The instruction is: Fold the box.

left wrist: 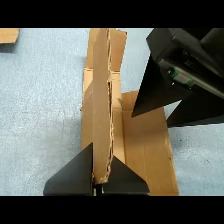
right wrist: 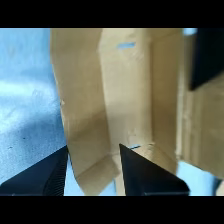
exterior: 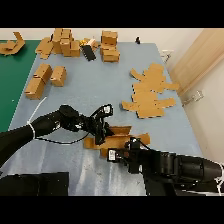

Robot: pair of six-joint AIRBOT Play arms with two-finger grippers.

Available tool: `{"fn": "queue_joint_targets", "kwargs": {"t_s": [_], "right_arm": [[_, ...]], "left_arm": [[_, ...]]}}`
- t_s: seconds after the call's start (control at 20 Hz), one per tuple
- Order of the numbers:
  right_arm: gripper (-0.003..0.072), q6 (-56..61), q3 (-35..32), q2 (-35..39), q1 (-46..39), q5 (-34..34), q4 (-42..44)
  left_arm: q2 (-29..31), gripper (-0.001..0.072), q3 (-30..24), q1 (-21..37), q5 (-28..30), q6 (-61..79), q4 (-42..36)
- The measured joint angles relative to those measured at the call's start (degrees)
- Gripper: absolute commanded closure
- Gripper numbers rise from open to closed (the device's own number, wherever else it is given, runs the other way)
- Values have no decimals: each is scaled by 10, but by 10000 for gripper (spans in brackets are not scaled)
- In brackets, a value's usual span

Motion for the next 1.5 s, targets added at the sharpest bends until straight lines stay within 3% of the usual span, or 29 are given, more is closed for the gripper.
{"fn": "queue_joint_targets", "kwargs": {"t_s": [0.35,0.4,0.45,0.8,1.2,1.5], "right_arm": [[198,152,4,33,0,-18,-71],[116,169,4,35,0,-19,-75],[-25,184,4,35,0,-20,-79],[-31,207,2,53,-11,-31,-87],[-31,99,-49,140,-80,16,-61],[-30,-222,-68,140,-255,89,177]], "left_arm": [[0,696,0,0,0,0,0],[0,696,0,0,0,0,0],[0,696,0,0,0,0,0],[0,696,0,0,0,0,0],[0,696,0,0,0,0,0],[0,697,0,0,0,0,0]]}}
